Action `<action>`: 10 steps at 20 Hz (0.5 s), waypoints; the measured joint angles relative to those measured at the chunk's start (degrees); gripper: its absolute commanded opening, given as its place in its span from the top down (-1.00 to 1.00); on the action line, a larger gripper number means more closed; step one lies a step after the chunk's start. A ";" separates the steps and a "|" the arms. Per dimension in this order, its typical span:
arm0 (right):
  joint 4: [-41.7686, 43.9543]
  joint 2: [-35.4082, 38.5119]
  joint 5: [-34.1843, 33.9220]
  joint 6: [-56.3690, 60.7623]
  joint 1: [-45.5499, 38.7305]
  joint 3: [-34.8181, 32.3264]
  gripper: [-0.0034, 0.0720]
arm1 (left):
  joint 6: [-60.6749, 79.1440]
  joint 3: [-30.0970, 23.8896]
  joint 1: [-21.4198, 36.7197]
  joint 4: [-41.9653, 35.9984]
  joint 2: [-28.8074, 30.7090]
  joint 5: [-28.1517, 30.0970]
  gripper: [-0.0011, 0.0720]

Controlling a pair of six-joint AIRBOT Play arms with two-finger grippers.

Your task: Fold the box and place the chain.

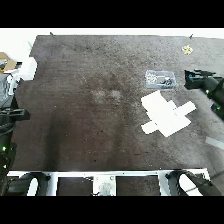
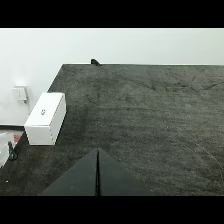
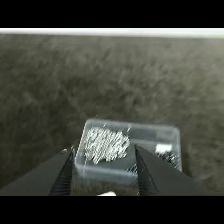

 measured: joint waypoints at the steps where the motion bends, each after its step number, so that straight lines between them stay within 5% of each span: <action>1: -4.22 -4.92 6.60 3.30 -3.04 4.57 0.02 | -0.02 0.00 0.00 0.00 0.00 0.00 0.94; 5: -17.44 -23.02 30.34 14.01 -12.90 23.52 -0.14 | 0.00 0.00 -0.02 0.02 0.00 0.00 0.94; 10: -35.45 -41.46 48.68 24.30 -17.42 46.49 -0.14 | -0.02 0.00 0.00 0.00 0.00 0.00 0.94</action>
